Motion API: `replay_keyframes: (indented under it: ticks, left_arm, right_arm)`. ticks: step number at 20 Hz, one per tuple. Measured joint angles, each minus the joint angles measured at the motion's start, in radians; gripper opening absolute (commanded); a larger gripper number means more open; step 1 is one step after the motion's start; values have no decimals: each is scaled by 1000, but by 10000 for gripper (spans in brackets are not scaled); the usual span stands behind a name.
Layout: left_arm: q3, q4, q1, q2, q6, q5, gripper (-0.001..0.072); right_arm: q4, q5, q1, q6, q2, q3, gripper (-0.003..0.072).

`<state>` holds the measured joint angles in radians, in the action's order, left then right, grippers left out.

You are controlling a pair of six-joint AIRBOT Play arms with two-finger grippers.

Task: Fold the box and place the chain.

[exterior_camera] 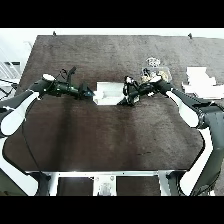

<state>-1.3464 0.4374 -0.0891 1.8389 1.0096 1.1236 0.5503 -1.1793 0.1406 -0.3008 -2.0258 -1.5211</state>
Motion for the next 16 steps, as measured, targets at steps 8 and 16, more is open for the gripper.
replay_keyframes:
  ticks: [8, 16]
  left_arm:
    - [-26, 2, -18, -3, 17, 9, 261]
    - [-44, 80, -54, -10, 86, -14, 393]
  right_arm:
    - [0, 0, 0, 0, 0, 0, 485]
    - [0, 0, 0, 0, 0, 0, 485]
